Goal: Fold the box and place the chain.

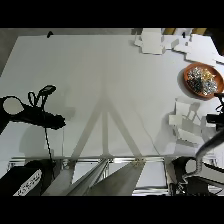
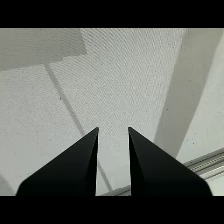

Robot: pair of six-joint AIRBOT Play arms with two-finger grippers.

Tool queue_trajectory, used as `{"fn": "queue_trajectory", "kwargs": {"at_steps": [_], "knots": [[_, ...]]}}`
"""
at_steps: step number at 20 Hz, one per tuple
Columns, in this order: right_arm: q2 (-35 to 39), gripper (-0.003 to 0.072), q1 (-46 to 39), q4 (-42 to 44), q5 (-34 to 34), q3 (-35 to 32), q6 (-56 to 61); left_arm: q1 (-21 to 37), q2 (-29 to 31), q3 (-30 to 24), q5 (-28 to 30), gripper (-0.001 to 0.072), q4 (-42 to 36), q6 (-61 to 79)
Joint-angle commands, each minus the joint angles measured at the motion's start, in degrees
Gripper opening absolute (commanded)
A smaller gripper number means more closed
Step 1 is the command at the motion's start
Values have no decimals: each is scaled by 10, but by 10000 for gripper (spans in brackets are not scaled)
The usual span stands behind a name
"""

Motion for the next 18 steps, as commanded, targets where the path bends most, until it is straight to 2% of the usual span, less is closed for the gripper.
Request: {"fn": "queue_trajectory", "kwargs": {"at_steps": [1,5,11,13,18], "knots": [[40,13,44,85,8,0,-25,0,0,0,0,210,0,0],[135,13,121,202,-38,-28,-43,0,0,0,0,210,0,0],[292,13,253,381,-175,-153,-44,0,0,0,1,210,1,2],[315,13,300,419,-201,-186,-44,0,0,0,4,210,4,3],[318,13,412,420,-262,-201,3,0,0,0,4,210,3,3]]}}
